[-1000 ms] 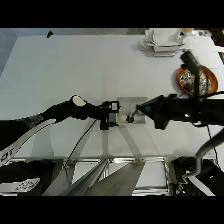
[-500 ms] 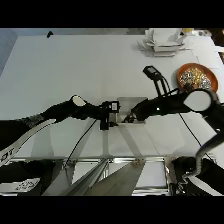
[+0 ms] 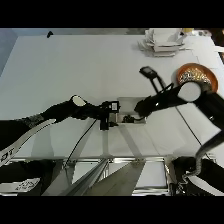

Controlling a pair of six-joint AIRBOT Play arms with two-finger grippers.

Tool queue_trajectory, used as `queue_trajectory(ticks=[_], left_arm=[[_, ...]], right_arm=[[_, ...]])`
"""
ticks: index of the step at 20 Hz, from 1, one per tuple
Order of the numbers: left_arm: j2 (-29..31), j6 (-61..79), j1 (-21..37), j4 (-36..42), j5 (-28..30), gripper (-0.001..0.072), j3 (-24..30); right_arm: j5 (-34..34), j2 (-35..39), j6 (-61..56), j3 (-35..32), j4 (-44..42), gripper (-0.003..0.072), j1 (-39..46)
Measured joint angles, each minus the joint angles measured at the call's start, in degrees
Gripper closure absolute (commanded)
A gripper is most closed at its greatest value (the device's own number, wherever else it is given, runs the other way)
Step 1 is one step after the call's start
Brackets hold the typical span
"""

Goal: Fold the box and place the chain.

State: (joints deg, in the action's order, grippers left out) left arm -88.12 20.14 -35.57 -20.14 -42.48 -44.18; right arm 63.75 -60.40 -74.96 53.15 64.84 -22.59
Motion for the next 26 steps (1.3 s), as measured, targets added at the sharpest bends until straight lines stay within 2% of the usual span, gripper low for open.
queue_trajectory(ticks=[3,7,8,10,11,22,23,25,26], left_arm=[[0.0,0.0,0.0,0.02,0.02,0.0505,0.0],[0.0,0.0,0.0,0.0,0.0,0.0505,0.0],[0.0,0.0,0.0,0.0,0.02,0.0505,0.0],[0.0,0.0,0.0,0.0,0.02,0.0505,0.0],[0.0,0.0,0.0,0.0,0.0,0.0505,0.0],[0.0,0.0,0.0,0.0,0.02,0.0505,0.02],[0.0,0.0,0.0,0.0,0.02,0.0505,0.0],[0.0,0.02,0.0,0.0,0.02,0.0505,0.02],[0.0,0.0,0.0,0.0,0.02,0.0505,0.0]], right_arm=[[3.34,0.09,-0.79,5.55,4.09,0.0529,5.05],[5.35,-1.07,-5.22,7.74,14.14,0.0526,12.13],[5.33,-1.64,-6.49,7.67,16.35,0.0496,13.66],[4.28,-3.06,-8.22,6.71,19.54,0.0321,16.59],[3.67,-3.78,-8.83,5.99,20.55,0.0305,17.66],[-1.18,-16.83,-10.56,2.01,23.71,0.0308,20.59],[-1.33,-17.88,-10.56,1.97,23.71,0.0317,20.61],[-1.66,-19.5,-10.62,1.92,23.69,0.0381,20.65],[-1.64,-20.2,-10.78,1.88,23.69,0.0381,20.65]])
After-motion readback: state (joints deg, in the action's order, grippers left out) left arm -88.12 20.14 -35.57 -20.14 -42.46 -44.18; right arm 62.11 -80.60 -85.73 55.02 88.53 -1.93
